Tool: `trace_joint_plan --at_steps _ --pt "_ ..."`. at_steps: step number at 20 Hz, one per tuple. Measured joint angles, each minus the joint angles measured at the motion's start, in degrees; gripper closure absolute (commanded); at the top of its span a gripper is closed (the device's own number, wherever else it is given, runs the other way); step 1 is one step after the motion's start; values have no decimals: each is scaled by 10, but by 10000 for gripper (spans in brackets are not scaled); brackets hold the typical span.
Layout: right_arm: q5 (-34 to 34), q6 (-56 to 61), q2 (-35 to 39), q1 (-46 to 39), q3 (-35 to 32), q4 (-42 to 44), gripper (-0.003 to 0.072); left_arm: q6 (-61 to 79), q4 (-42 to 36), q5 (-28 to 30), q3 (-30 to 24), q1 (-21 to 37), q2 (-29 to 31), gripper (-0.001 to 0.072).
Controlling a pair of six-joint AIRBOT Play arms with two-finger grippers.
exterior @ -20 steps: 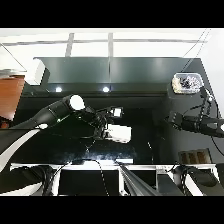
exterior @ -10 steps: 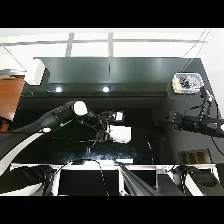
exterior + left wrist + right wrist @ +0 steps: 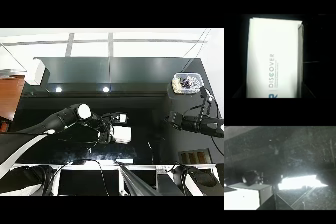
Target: Fold the box and place the chain.
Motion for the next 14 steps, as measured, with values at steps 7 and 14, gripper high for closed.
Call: trace_joint_plan --at_steps 7,14 --pt "0 0 0 0 0 0 663 -41 23 6 0 -6 0 462" --pt "0 0 0 0 0 0 663 -75 32 -8 0 30 49 417"
